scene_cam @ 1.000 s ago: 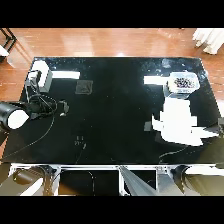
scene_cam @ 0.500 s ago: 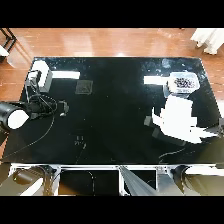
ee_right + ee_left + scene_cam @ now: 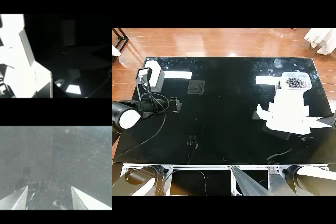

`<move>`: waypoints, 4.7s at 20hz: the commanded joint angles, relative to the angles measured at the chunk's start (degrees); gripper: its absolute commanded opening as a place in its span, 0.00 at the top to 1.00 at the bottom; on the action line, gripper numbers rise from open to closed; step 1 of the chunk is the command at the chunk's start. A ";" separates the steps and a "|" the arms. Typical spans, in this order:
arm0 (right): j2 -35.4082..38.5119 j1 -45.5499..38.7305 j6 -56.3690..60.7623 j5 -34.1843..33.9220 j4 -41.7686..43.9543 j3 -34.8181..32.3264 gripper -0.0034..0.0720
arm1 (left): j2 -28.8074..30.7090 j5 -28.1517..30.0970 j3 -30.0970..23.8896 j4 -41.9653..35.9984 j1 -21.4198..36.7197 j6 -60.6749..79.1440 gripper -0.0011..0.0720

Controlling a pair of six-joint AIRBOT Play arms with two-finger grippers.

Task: Fold the box and place the chain.

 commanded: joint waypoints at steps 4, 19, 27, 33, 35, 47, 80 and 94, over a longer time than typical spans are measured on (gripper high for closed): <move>6.51 12.15 0.20 -0.15 3.85 -6.01 0.93 | -0.04 2.71 0.02 -1.27 -0.31 0.07 0.12; 34.71 53.81 11.30 -32.81 14.05 -30.27 0.93 | -3.50 3.52 -0.04 -10.10 -0.24 5.33 0.12; 36.41 68.28 11.41 -43.87 17.14 -37.13 0.93 | -18.64 -2.67 0.00 -50.80 7.82 45.55 0.11; 36.41 68.26 13.66 -43.36 17.20 -37.13 0.93 | -30.77 -12.87 0.02 -59.89 13.29 64.81 0.11; 36.41 68.26 13.84 -42.97 17.29 -37.13 0.93 | -33.07 -12.46 0.02 -63.30 13.25 69.53 0.11; 36.41 68.26 14.49 -42.10 17.27 -37.13 0.93 | -41.20 -19.32 5.31 -69.61 13.09 82.88 0.11; 36.41 68.26 16.04 -41.48 17.07 -37.13 0.93 | -55.32 -36.59 15.02 -68.89 7.32 90.55 0.23; 36.41 63.69 17.27 -37.35 12.92 -36.06 0.03 | -55.15 -33.77 15.04 -68.67 7.63 90.68 0.96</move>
